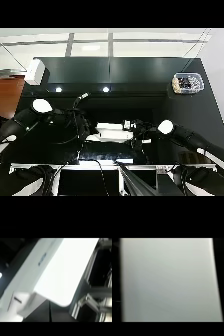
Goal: Fold the box and place the chain.
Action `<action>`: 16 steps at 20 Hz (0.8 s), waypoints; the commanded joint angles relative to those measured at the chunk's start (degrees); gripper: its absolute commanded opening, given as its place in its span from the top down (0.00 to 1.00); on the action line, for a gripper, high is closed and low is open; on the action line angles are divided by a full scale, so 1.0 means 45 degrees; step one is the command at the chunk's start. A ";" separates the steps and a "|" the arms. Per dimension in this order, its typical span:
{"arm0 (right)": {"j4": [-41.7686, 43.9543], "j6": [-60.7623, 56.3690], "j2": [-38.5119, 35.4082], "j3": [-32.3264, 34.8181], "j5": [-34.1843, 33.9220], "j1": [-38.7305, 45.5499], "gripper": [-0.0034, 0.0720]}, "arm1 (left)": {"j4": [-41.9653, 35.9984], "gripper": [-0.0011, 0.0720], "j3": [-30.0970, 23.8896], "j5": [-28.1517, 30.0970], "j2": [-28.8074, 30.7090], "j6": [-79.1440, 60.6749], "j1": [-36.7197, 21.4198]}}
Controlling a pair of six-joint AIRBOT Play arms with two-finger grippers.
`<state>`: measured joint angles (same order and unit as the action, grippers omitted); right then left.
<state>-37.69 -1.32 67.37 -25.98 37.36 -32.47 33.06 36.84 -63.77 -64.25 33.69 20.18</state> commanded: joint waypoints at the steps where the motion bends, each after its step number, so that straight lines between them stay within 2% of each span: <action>1: 0.0092 -0.0005 0.0010 0.0000 0.0010 -0.0010 0.48 | -0.1885 0.95 -0.0097 0.2948 -0.0044 -0.0457 0.0729; 5: 0.0087 0.0000 0.0010 0.0000 0.0005 -0.0010 0.48 | -0.1836 0.95 -0.0097 0.5994 -0.0102 -0.0457 0.1753; 7: 0.0087 0.0000 0.0010 0.0000 0.0005 -0.0010 0.48 | -0.1817 0.95 -0.0097 0.6926 -0.0257 -0.0457 0.2195; 11: 0.0087 0.0000 0.0010 0.0000 -0.0015 -0.0010 0.48 | -0.0947 0.95 -0.0102 0.7072 -0.1001 -0.0452 0.2686; 16: 0.0092 0.0000 0.0010 0.0000 -0.0034 -0.0010 0.48 | -0.0724 0.95 -0.0097 0.6771 -0.1661 -0.0452 0.2735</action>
<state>-37.30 -1.32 67.37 -25.98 37.30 -32.47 28.69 36.45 -33.30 -70.39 31.68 32.12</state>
